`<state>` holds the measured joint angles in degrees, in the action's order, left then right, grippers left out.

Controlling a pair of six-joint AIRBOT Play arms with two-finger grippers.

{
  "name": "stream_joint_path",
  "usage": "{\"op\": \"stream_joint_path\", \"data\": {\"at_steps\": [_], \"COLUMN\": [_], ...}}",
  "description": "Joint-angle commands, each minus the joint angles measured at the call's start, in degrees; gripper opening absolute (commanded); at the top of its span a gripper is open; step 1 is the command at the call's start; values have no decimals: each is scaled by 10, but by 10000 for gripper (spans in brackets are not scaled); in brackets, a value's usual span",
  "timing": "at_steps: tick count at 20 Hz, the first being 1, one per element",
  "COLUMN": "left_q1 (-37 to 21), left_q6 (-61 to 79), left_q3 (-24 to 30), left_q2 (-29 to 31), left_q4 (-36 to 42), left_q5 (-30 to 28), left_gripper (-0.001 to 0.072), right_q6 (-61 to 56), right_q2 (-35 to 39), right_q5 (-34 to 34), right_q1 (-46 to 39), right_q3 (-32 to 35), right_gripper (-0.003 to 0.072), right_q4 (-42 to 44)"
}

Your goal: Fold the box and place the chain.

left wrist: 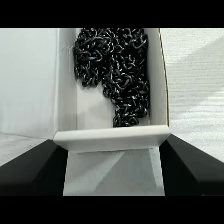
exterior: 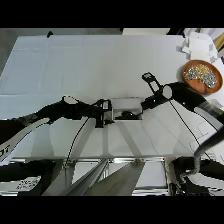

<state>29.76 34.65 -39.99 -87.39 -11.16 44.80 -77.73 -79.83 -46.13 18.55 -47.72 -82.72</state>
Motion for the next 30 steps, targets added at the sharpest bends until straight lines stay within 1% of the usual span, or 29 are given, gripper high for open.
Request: {"op": "stream_joint_path", "data": {"at_steps": [1,5,9,11,12,14,17,19,20,21,24,26,30], "left_q1": [0,0,0,0,0,0,0,0,0,0,0,0,0], "left_q6": [0,0,0,0,0,0,0,0,0,0,0,0,0], "left_q3": [0,0,0,0,0,0,0,0,0,0,0,0,0], "left_q2": [0,0,0,0,0,0,0,0,0,0,0,0,0], "left_q4": [0,0,0,0,0,0,0,0,0,0,0,0,0], "left_q5": [0,0,0,0,0,0,0,0,0,0,0,0,0], "left_gripper": [150,150,150,150,150,150,150,150,150,150,150,150,150], "right_q6": [2,2,3,18,27,69,150,207,235,245,245,245,254], "right_q2": [16,93,209,272,301,356,404,405,398,389,349,317,245], "right_q5": [-13,-13,-13,-15,-15,-19,-43,-63,-67,-66,-72,-76,-35], "right_q1": [1,0,0,0,0,0,0,0,1,1,1,19,86], "right_q3": [0,0,0,0,0,0,0,0,0,0,0,0,0], "right_gripper": [13,12,13,13,12,12,13,13,13,13,13,13,13], "right_q4": [0,0,3,19,37,104,238,330,359,371,383,381,355]}}
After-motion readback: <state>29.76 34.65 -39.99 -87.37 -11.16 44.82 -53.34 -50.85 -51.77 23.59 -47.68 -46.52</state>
